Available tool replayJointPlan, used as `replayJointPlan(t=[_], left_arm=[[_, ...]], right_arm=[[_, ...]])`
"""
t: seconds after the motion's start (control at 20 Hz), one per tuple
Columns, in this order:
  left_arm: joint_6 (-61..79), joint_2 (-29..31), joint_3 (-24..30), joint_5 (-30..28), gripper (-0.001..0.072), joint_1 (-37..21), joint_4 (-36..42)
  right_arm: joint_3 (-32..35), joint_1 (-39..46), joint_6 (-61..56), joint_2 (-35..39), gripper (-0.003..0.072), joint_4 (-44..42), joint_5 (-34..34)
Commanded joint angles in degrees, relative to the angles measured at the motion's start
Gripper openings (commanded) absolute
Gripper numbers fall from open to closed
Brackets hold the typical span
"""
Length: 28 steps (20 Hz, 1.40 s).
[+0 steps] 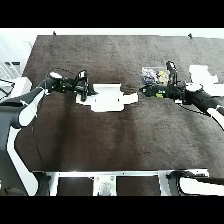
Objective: Fold the box and place the chain.
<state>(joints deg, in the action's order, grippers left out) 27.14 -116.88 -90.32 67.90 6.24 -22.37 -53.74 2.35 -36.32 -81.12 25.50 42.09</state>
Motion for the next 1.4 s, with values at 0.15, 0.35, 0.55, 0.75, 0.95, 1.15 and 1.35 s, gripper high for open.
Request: replayJointPlan(t=[0.15, 0.35, 0.55, 0.75, 0.95, 1.15, 1.35], left_arm=[[1.88, -0.15, 0.07, -1.57, 0.002, 0.02, 1.95], [1.84, -0.09, 0.07, -3.89, 0.0021, 0.02, 2.03], [-0.15, -0.11, 0.09, -1.55, 0.002, 0.02, 1.97], [-0.17, -0.11, 0.09, 2.01, 0.002, 0.02, 1.81], [-0.83, -0.15, 0.09, 2.69, 0.0019, 0.02, 1.75], [-1.73, -0.46, 0.09, 0.48, 0.0019, 0.02, -1.55], [-1.6, -1.29, 0.09, 0.48, 0.0019, 0.02, -1.62]], right_arm=[[0.66, -0.11, 0.31, 0.07, 0.0485, -2.4, -0.02], [0.63, 0.02, 4.76, 0.02, 0.0485, -2.4, -0.7], [0.63, 0.0, 6.82, 0.02, 0.0485, -2.58, -1.09], [0.63, 0.0, 6.8, 0.02, 0.0485, -2.58, -1.05], [0.66, 0.0, 6.8, 0.02, 0.0485, -2.56, -0.42], [0.66, 0.0, 6.8, 0.02, 0.0485, -2.56, 0.04], [0.66, -0.04, 6.8, 0.02, 0.0485, -2.58, 0.0]])
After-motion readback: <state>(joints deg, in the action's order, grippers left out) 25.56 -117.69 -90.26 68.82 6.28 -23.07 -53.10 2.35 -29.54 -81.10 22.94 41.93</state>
